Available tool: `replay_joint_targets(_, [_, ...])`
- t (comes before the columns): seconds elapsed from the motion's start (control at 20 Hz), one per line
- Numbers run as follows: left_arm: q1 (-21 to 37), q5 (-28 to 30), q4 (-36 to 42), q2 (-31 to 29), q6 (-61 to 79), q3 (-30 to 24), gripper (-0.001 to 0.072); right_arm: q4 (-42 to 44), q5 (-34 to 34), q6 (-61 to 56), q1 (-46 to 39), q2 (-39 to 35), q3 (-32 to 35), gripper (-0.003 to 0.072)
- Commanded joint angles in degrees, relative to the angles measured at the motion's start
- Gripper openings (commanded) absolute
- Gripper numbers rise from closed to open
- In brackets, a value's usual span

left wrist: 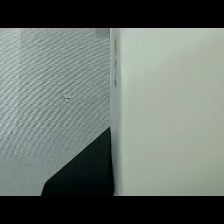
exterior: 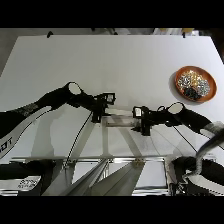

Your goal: Fold the box and place the chain.

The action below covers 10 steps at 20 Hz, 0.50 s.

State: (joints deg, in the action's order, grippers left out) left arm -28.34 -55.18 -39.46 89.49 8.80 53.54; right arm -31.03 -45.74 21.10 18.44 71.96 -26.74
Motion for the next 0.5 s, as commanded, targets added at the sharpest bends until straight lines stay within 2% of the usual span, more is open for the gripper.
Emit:
replay_joint_targets(0.0, [0.0, 0.1, 0.0, 0.0, 0.0, 0.0, 0.001, 0.0, 0.1, 0.4, 0.0, 0.2, 0.0, 0.0393])
replay_joint_targets(0.05, [0.0, 0.1, 0.0, 0.0, 0.0, 0.0, 0.001, 0.0, 0.1, 0.4, 0.0, 0.2, 0.0, 0.0381])
replay_joint_targets(0.1, [0.0, 0.1, 0.0, 0.0, 0.0, 0.0, 0.001, -0.2, 0.2, 0.4, 0.0, 0.2, 0.0, 0.032])
replay_joint_targets(0.15, [0.0, 0.1, 0.0, 0.0, 0.0, 0.0, 0.001, -0.2, 0.2, 0.4, 0.0, 0.2, 0.0, 0.0311])
replay_joint_targets(0.45, [0.0, 0.1, 0.0, 0.0, 0.0, 0.0, 0.001, -0.2, 0.3, 0.4, 0.0, 0.2, 0.0, 0.0314])
